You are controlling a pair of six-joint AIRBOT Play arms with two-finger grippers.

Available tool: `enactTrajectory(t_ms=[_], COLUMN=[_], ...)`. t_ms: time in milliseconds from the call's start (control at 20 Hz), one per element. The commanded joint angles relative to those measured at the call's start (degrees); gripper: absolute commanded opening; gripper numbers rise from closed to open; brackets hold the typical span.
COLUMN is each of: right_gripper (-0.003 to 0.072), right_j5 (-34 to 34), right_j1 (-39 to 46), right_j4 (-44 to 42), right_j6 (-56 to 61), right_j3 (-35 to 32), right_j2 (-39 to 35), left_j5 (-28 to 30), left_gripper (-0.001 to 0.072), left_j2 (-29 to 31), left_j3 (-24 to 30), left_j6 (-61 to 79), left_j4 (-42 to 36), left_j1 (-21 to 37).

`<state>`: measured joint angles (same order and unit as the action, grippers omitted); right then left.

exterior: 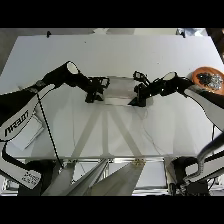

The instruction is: Fold the box and place the chain.

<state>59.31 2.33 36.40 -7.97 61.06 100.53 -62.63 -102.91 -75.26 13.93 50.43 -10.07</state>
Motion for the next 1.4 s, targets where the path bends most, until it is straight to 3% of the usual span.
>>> enactTrajectory(t_ms=[0,50,100,900,950,1050,1200,1350], right_gripper=[0.0399,0.0399,0.0399,0.0399,0.0399,0.0399,0.0399,0.0399], right_j5=[0.0,0.0,0.0,0.0,0.0,0.0,0.0,0.0], right_j1=[-0.07,-0.07,-0.07,-0.07,-0.07,-0.07,-0.07,-0.07], right_j4=[-0.02,-0.02,-0.02,-0.02,-0.02,-0.02,-0.02,-0.02], right_j6=[0.02,0.0,0.02,0.02,0.02,0.0,0.02,0.02], right_j3=[0.0,0.0,0.0,0.0,0.0,0.0,0.0,0.0], right_j2=[-0.02,-0.02,-0.02,-0.02,-0.02,-0.02,-0.02,-0.02], left_j5=[0.31,-0.17,-0.37,-1.11,-1.09,-1.01,-1.01,-1.01], left_gripper=[0.0311,0.022,0.0193,0.016,0.0168,0.036,0.0508,0.0501], left_j2=[0.02,0.13,0.24,0.37,0.37,0.35,0.33,0.31], left_j3=[0.02,0.02,0.02,0.02,0.02,0.02,0.02,0.02], left_j6=[-0.02,-0.02,-0.02,-0.46,-0.48,-0.48,-0.48,-0.48], left_j4=[-0.7,-0.7,-0.7,-8.0,-8.87,-10.62,-11.43,-11.41], left_j1=[-0.04,-0.04,-0.04,-0.11,-0.11,-0.11,-0.09,-0.09])
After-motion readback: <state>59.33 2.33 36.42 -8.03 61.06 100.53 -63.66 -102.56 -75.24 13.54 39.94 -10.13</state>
